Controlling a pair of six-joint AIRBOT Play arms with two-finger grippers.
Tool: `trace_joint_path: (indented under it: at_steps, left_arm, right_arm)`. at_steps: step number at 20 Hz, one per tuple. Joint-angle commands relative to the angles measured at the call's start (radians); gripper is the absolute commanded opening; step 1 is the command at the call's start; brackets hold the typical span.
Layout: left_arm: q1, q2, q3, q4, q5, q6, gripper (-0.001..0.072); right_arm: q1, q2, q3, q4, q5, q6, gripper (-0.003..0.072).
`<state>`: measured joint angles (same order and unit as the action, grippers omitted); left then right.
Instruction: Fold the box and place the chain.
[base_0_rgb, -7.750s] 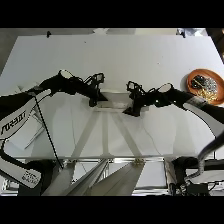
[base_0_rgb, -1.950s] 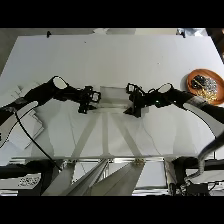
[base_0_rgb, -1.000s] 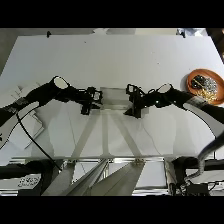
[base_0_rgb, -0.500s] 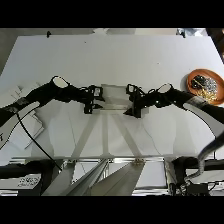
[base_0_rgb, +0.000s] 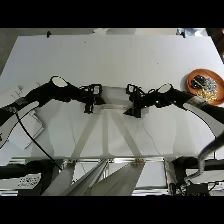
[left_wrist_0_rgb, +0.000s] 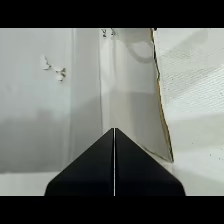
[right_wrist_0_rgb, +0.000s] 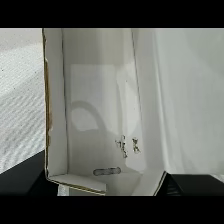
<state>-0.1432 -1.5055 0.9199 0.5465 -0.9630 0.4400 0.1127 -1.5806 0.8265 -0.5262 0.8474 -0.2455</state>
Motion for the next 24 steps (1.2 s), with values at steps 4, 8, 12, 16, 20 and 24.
trace_joint_path:
  at_steps: [4, 8, 12, 16, 20, 24]
  left_arm:
    - [0.168, 0.205, 0.000, 0.038, -0.082, -0.408, 0.0010]
    - [0.293, 0.307, 0.000, 0.354, -0.039, -1.064, 0.0011]
    - [0.339, 0.293, -0.029, 0.525, -0.126, -1.405, 0.0008]
    - [0.325, 0.222, -0.128, 0.400, -0.089, -1.436, 0.0006]
    - [0.276, 0.124, -0.159, 0.254, -0.062, -1.432, 0.0006]
    - [0.195, 0.068, -0.159, 0.211, -0.039, -1.431, 0.0006]
  right_arm:
    - [0.000, -0.001, 0.000, 0.000, 0.001, 0.001, 0.0398]
    - [0.000, -0.001, 0.000, 0.000, 0.002, 0.001, 0.0398]
    - [0.000, -0.001, 0.000, 0.000, 0.002, 0.001, 0.0398]
    - [0.000, -0.001, 0.000, 0.000, 0.002, 0.000, 0.0398]
    - [0.000, -0.001, 0.000, 0.000, 0.001, 0.001, 0.0398]
    - [0.000, -0.001, 0.000, 0.000, 0.002, 0.001, 0.0398]
